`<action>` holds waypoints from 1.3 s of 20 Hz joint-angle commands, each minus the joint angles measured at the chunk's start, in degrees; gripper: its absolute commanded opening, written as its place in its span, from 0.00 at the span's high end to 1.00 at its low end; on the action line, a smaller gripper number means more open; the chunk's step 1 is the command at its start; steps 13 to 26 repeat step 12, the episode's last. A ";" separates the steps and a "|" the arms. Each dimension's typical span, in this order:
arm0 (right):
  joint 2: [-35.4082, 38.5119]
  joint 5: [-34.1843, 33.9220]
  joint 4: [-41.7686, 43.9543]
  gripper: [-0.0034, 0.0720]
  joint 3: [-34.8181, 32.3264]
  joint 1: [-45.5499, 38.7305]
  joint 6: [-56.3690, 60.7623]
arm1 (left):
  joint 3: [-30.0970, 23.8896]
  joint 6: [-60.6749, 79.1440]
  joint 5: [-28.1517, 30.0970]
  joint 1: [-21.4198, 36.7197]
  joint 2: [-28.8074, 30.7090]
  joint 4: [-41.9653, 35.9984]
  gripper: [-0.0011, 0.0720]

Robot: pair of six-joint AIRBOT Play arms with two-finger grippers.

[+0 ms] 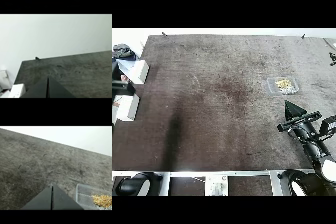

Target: Fold the box and place the chain.

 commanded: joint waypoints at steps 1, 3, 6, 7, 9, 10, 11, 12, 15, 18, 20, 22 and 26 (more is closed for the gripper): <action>0.04 0.00 0.00 0.97 -0.02 0.02 0.02 | -7.04 0.33 12.81 -8.94 5.05 1.66 0.98; 0.04 0.00 -0.02 0.97 -0.04 0.02 0.02 | -9.14 0.33 13.75 -11.39 5.60 2.64 0.98; 0.04 0.00 0.00 0.97 -0.02 0.02 0.02 | -9.51 0.31 13.05 -13.68 5.57 2.95 0.98; 0.04 0.00 0.00 0.97 -0.02 0.02 0.02 | -9.51 0.28 12.90 -13.99 5.60 3.34 0.98; 0.04 0.00 0.00 0.97 -0.04 0.02 0.02 | -9.51 0.24 11.82 -13.99 5.60 3.72 0.98; 0.04 0.00 0.00 0.97 -0.04 0.02 0.02 | -9.51 0.31 11.10 -13.99 5.70 3.80 0.98; 0.04 0.00 0.00 0.97 -0.02 0.02 0.02 | -9.53 0.33 9.70 -13.99 5.70 4.04 0.98; 0.04 0.02 0.00 0.97 -0.02 0.02 0.02 | -9.53 0.33 7.65 -13.99 5.70 4.22 0.98; 0.04 0.02 0.00 0.97 -0.02 0.02 0.02 | -9.53 0.33 7.65 -13.99 5.70 4.22 0.98; 0.04 0.02 0.00 0.97 -0.02 0.02 0.02 | -9.53 0.33 7.65 -13.99 5.70 4.22 0.98; 0.04 0.02 0.00 0.97 -0.02 0.02 0.02 | -9.53 0.33 7.65 -13.99 5.70 4.22 0.98; 0.04 0.02 0.00 0.97 -0.02 0.02 0.02 | -9.53 0.33 7.65 -13.99 5.70 4.22 0.98; 0.04 0.02 0.00 0.97 -0.02 0.02 0.02 | -9.53 0.33 7.65 -13.99 5.70 4.22 0.98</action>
